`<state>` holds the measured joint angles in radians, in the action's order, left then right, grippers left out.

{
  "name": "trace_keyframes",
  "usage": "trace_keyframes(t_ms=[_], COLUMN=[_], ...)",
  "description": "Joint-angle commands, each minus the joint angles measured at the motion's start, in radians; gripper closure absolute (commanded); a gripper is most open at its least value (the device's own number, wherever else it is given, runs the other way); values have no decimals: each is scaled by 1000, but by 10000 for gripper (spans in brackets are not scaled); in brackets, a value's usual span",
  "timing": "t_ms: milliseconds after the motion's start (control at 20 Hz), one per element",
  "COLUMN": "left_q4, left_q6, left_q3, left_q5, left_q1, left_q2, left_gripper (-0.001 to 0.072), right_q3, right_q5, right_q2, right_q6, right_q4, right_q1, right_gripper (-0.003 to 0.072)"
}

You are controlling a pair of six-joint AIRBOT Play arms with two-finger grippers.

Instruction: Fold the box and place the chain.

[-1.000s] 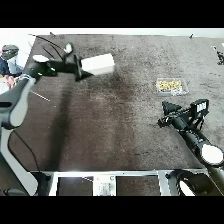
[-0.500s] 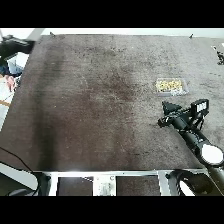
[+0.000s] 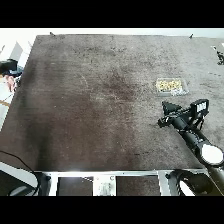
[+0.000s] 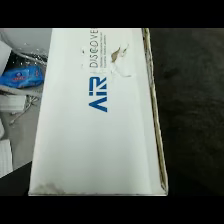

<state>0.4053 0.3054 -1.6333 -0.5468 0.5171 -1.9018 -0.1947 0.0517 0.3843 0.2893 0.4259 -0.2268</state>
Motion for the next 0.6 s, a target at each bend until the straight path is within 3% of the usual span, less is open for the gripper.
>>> trace_keyframes(t_ms=[0, 100, 350, 550], left_q4=[10, 9, 11, 13], left_q6=[-16, -60, -70, -71], left_q3=[10, 10, 12, 19], left_q5=[-28, -66, -55, 57], left_q1=[7, 5, -3, -29], left_q2=[-60, -84, -141, -147], left_gripper=[698, 699, 699, 700], right_q3=[0, 0, 0, 0], right_q5=[0, 0, 0, 0], right_q2=[0, 0, 0, 0], right_q6=[0, 0, 0, 0], right_q4=[0, 0, 0, 0], right_q1=[0, 0, 0, 0], right_gripper=[676, 676, 676, 676])
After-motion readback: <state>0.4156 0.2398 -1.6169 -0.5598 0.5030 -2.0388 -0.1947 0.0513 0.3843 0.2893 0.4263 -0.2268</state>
